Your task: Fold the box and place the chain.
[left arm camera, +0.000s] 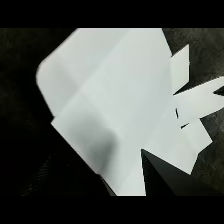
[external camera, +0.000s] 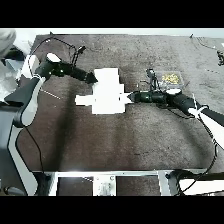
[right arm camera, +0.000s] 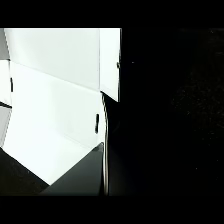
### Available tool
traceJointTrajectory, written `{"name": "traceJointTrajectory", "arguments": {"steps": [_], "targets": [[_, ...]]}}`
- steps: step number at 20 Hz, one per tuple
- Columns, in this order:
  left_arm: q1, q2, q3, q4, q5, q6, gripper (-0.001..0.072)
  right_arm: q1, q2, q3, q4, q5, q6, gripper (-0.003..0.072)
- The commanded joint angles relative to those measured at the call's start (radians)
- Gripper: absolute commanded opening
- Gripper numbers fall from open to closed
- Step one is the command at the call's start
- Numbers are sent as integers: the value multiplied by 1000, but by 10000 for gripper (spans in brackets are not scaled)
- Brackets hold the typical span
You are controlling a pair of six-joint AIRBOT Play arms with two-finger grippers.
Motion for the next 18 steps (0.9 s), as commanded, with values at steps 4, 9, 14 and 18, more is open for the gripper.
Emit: {"name": "traceJointTrajectory", "arguments": {"steps": [4,9,14,18], "targets": [[-1,-82,21,-129,-129,25,584,1,0,0,0,1,-7,11],[-1,-94,21,-128,-168,28,492,1,0,0,0,1,-8,11],[-3,-95,21,-127,-193,28,346,1,0,0,-1,1,-8,11],[-3,-95,21,-113,-196,30,284,1,0,0,-23,2,-8,11]]}}
